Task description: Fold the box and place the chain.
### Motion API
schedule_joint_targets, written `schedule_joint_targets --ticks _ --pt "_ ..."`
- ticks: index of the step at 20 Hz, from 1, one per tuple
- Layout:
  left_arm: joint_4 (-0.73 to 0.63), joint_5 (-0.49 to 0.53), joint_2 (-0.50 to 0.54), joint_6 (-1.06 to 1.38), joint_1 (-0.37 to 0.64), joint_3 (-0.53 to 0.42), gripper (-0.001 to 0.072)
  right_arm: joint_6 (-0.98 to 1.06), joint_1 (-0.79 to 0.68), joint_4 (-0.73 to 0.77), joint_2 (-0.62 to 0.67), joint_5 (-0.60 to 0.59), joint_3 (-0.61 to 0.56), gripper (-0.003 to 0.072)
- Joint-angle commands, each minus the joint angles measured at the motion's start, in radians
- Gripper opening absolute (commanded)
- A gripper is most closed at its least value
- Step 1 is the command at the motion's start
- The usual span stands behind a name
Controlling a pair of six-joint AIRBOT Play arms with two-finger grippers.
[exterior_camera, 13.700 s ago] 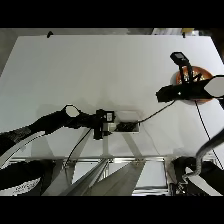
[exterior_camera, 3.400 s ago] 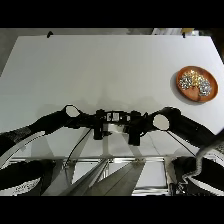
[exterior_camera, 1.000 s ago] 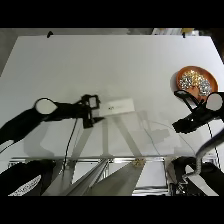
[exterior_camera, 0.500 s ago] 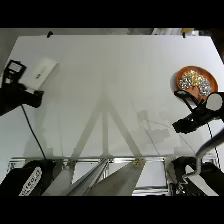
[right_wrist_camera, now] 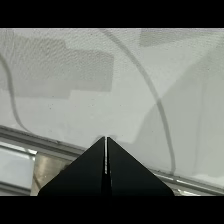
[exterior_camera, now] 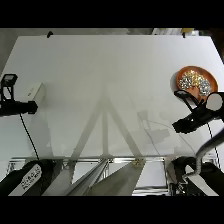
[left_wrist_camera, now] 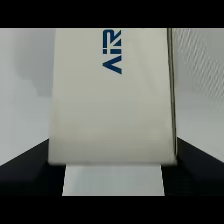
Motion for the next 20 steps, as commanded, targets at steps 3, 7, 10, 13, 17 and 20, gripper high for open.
schedule_joint_targets --ticks 3,7,10,13,17,20 --pt "-0.051 -0.101 -0.134 -0.014 0.015 0.0 0.0467 0.0 0.0 0.0 0.001 0.0 -0.001 0.0017" --pt "-0.051 -0.116 -0.132 -0.014 0.014 0.0 0.0691 0.0 -0.001 0.0 0.0 0.0 -0.001 0.0017" --pt "-0.016 -0.115 -0.1 -0.003 0.012 0.0 0.0702 0.0 -0.001 0.0 0.0 0.0 -0.001 0.0017" --pt "-0.017 -0.078 -0.002 -0.003 0.012 0.0 0.0692 0.0 -0.001 0.0 0.0 0.0 -0.001 0.0017" --pt "-0.053 -0.058 0.185 -0.014 0.012 0.0 0.0691 0.0 -0.001 0.0 0.0 0.0 -0.001 0.0017" --pt "-0.096 -0.06 0.311 -0.014 -0.014 0.0 0.0691 0.0 -0.001 0.0 0.0 0.0 -0.001 0.0017"
